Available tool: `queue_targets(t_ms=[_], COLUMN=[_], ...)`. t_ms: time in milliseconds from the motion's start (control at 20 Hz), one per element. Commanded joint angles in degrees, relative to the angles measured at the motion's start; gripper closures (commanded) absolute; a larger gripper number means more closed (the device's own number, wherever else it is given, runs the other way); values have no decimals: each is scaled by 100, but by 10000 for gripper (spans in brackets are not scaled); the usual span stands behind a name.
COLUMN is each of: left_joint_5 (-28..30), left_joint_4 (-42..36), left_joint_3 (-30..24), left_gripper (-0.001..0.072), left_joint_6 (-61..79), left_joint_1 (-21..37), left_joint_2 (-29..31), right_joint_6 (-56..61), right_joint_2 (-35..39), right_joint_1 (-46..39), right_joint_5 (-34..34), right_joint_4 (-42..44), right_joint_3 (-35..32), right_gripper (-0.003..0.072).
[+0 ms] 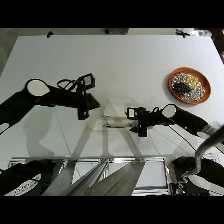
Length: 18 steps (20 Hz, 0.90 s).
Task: Fold the box and place the chain.
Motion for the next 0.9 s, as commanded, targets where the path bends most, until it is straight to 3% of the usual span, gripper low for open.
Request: queue_targets(t_ms=[0, 200, 450, 850], left_joint_5=[-1102, -994, -225, 817], left_joint_4=[1207, 1040, 1226, 1167], left_joint_3=[-24, -83, -83, -83], left_gripper=[427, 427, 417, 418], left_joint_6=[39, 479, 828, 1231], left_joint_1=[166, -223, -693, -721], left_joint_2=[240, -98, -739, -1423], right_joint_6=[0, 0, 0, 0], right_joint_2=[4, 4, 4, 4], right_joint_1=[2, 2, 2, 2], right_joint_5=[2, 2, 2, 2], right_joint_4=[0, 0, 0, 0], right_joint_3=[0, 0, 0, 0], right_gripper=[288, 288, 288, 288])
